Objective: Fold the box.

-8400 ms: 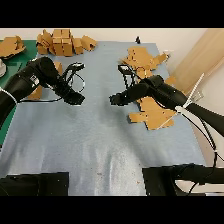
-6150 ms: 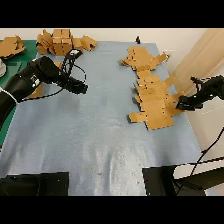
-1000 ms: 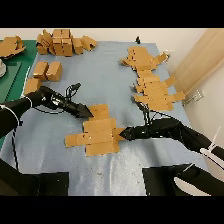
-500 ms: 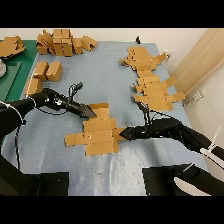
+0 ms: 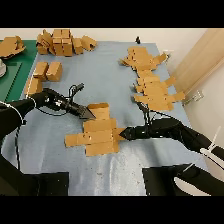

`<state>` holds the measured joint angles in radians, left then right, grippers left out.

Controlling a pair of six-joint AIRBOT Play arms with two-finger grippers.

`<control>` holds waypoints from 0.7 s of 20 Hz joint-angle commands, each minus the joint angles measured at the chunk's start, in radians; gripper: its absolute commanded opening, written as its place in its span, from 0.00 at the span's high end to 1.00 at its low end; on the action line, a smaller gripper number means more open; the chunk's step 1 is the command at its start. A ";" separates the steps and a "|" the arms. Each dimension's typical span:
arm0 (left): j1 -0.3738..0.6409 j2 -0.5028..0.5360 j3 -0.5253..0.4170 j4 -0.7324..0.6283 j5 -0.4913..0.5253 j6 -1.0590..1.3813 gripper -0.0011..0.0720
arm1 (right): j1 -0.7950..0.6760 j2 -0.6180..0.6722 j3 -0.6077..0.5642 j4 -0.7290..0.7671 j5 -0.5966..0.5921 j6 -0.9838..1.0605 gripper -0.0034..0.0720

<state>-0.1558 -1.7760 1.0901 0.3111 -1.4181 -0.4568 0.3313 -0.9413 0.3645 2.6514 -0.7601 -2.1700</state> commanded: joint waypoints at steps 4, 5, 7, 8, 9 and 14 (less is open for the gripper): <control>0.000 -0.001 0.000 0.008 -0.005 0.019 0.97 | 0.001 -0.001 0.000 0.000 0.001 0.001 0.95; 0.000 -0.001 0.000 0.004 -0.004 0.023 0.97 | 0.001 -0.001 0.000 0.000 0.001 0.001 0.95; 0.000 -0.001 0.000 -0.005 -0.002 0.042 0.97 | 0.001 -0.001 0.000 0.000 0.001 0.001 0.95; 0.000 0.000 0.000 -0.011 0.004 0.047 0.97 | 0.001 -0.001 0.000 0.000 0.002 0.000 0.95; 0.000 0.000 0.000 -0.028 0.005 0.061 0.97 | 0.001 0.000 0.000 -0.001 0.008 0.000 0.93; -0.007 0.006 0.000 -0.082 0.060 0.160 0.97 | -0.053 0.000 0.019 -0.097 0.104 0.191 0.28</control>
<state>-0.1585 -1.7737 1.0901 0.2565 -1.3842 -0.3542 0.3107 -0.9413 0.3706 2.6183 -0.7128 -2.1033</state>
